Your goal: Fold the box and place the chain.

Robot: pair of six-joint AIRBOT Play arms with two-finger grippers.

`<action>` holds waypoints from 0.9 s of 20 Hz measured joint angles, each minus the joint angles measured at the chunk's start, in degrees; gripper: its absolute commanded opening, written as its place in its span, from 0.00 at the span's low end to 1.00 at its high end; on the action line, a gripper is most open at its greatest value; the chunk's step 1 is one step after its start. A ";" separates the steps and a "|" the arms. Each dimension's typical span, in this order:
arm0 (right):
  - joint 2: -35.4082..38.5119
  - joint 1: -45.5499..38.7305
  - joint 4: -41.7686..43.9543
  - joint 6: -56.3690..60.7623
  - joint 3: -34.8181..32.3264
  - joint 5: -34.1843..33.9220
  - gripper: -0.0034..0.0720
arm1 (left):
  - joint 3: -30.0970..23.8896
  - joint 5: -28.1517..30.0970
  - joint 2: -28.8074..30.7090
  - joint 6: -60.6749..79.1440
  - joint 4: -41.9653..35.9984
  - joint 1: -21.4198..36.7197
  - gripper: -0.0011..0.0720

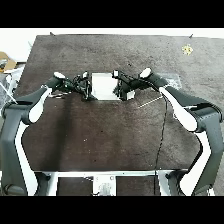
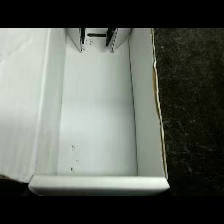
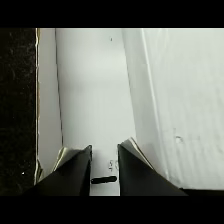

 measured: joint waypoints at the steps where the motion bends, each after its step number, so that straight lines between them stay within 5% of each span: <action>1: -0.04 -0.02 0.26 -0.02 0.00 0.00 0.45 | 0.00 0.00 0.00 0.00 0.00 0.00 0.55; 2: -0.07 0.00 0.39 -0.04 0.00 0.00 0.64 | -0.02 0.00 0.00 0.00 0.00 0.00 0.55; 9: 0.04 -0.04 0.57 -0.09 0.00 0.02 0.66 | 0.00 0.02 0.00 -0.02 0.00 0.00 0.55; 10: 0.20 -0.20 0.48 0.00 0.00 0.00 0.57 | 0.00 0.02 0.00 -0.02 0.00 0.00 0.55; 13: 1.33 -0.98 -1.11 1.92 0.00 0.61 0.08 | -0.02 0.02 0.00 -0.02 0.00 0.00 0.55; 18: 7.56 -3.15 -11.39 17.97 0.00 4.44 0.05 | 0.00 0.02 0.00 -0.02 0.00 0.00 0.55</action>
